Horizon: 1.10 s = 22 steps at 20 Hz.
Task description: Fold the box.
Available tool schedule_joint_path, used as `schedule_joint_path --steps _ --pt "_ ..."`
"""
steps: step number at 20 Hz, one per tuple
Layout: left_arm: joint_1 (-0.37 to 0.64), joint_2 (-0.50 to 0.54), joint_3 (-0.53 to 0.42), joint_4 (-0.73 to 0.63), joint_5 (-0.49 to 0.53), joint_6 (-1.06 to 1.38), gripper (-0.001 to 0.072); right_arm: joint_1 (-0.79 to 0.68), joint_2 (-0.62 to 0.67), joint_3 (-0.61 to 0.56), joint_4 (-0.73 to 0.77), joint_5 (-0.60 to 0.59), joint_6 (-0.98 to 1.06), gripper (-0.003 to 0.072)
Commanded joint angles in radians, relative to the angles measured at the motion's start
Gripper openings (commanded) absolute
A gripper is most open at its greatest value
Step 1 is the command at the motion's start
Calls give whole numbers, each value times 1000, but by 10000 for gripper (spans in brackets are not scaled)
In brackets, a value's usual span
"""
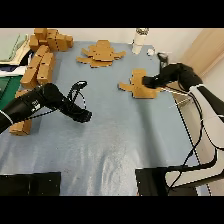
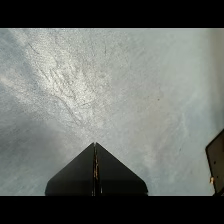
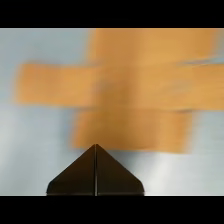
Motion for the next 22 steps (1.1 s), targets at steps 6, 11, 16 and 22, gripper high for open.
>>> schedule_joint_path --steps 6,11,16,22 --pt "1 0 2 -91 11 -5 13 -356 -327 312 194 -93 -129 522" --pt "1 0 2 -150 24 -5 13 -364 -562 584 317 -251 -241 522" --pt "0 0 2 -150 32 -9 13 -364 -619 656 451 -335 -388 355" --pt "1 0 2 -175 31 -14 13 -364 -609 666 522 -541 -443 1"
